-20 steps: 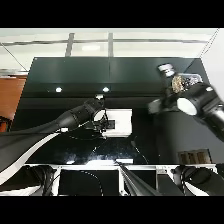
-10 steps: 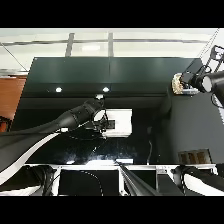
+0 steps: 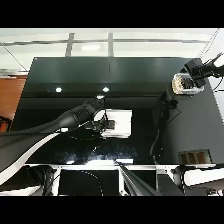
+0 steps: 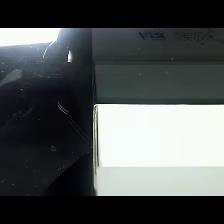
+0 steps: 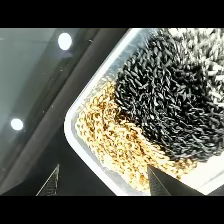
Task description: Fold the box and place the chain.
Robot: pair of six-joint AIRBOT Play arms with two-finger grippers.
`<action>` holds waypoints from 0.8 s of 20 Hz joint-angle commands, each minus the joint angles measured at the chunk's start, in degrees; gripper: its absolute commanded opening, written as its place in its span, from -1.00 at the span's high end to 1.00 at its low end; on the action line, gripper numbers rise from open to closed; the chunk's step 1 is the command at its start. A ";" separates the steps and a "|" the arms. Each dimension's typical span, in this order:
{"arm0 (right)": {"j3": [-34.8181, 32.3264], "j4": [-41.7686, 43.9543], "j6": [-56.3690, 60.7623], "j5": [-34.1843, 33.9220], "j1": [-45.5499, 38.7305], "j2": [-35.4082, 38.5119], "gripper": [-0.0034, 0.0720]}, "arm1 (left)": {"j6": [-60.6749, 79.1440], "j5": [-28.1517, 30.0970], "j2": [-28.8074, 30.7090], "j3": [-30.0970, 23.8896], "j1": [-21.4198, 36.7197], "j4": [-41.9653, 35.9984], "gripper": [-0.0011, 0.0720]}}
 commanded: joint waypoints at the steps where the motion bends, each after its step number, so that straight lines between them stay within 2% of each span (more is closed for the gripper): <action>1: 2.86 2.67 3.50 2.73 -1.16 -3.41 -0.72 | 0.87 -0.44 -0.02 0.04 0.04 0.04 0.89; 11: 2.86 2.38 3.19 2.71 -0.28 -7.78 -0.72 | 0.85 0.68 0.00 0.04 0.04 0.02 0.89; 12: 2.86 2.38 2.93 2.75 -0.02 -8.11 -0.67 | 0.85 0.66 0.00 0.04 0.04 0.04 0.89; 13: 2.86 2.36 2.54 2.69 0.04 -8.13 -0.32 | 0.85 0.66 0.00 0.04 0.04 0.02 0.89; 14: 2.93 2.49 2.49 2.71 0.02 -8.11 -0.15 | 0.87 0.66 0.00 0.04 0.04 0.02 0.89; 15: 3.13 2.91 1.20 2.80 -0.17 -7.87 0.55 | 0.85 0.68 -0.02 0.04 0.04 0.04 0.89; 16: 3.54 3.10 -1.09 3.43 -0.52 -7.52 0.81 | 0.85 0.72 0.00 0.04 0.04 0.02 0.89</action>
